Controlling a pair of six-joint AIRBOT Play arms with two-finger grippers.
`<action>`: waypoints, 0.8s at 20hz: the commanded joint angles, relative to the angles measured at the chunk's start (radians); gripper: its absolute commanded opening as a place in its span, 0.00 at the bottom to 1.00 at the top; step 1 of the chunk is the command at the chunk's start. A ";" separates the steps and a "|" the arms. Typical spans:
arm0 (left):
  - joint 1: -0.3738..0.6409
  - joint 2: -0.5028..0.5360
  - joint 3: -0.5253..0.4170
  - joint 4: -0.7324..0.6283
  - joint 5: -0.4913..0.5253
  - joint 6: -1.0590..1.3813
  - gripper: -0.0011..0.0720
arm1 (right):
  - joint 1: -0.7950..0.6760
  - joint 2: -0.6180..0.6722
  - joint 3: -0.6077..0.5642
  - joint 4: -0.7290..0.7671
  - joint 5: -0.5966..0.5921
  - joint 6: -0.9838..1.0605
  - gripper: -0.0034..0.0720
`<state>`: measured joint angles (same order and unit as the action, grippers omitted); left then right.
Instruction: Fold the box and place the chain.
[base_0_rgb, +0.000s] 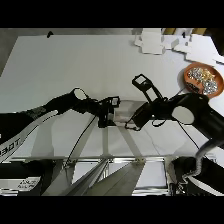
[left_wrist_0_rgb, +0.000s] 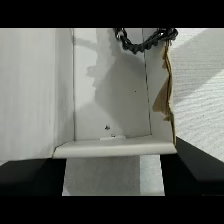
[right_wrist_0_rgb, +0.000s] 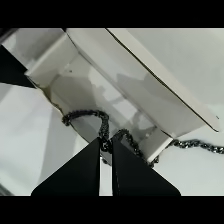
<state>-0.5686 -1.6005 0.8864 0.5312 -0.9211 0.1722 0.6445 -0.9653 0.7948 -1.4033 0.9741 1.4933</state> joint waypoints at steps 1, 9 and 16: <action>0.001 0.000 0.000 0.001 0.000 0.000 0.47 | 0.000 -0.061 -0.021 -0.003 -0.017 0.003 0.26; 0.001 0.000 0.000 0.000 0.000 0.000 0.47 | 0.000 0.132 -0.027 -0.012 0.173 -0.002 0.36; 0.001 0.000 0.000 0.000 0.000 0.000 0.47 | -0.142 0.163 -0.187 -0.108 0.139 -0.122 0.33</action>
<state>-0.5686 -1.6005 0.8864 0.5316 -0.9211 0.1719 0.5777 -0.8135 0.6582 -1.4899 1.1137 1.4662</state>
